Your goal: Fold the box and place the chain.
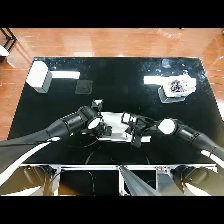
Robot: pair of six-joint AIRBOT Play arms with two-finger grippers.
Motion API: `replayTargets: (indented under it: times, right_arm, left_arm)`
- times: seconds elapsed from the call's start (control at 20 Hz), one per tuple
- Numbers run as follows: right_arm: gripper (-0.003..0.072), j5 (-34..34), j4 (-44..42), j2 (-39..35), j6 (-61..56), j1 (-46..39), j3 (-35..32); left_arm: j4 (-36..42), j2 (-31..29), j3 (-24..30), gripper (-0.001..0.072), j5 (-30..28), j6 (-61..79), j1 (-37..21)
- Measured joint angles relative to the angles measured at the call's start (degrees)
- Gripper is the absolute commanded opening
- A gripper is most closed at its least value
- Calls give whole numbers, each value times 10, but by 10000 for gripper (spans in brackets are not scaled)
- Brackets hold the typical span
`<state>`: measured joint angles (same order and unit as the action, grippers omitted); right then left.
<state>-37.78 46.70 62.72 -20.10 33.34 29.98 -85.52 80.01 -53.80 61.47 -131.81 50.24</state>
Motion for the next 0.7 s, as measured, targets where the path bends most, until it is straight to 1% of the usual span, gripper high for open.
replayTargets:
  times: [0.1, 0.2, 0.35, 0.55, 0.7]
  right_arm:
    - [18, -42, 38, -19, -87, -39, 4]
    - [18, -98, 68, -41, -179, -96, 6]
    - [17, -177, 92, -66, -301, -211, 8]
    - [18, -235, 105, -70, -435, -349, -3]
    - [19, -266, 104, -48, -487, -396, -19]
  left_arm:
    - [5, 0, 0, 18, 0, 1, 0]
    - [7, 0, 0, 18, -5, -2, 0]
    - [7, 0, 0, 18, -11, -8, -1]
    - [0, 0, 0, 18, -12, -10, -3]
    - [-6, 0, 0, 18, -10, -10, -3]
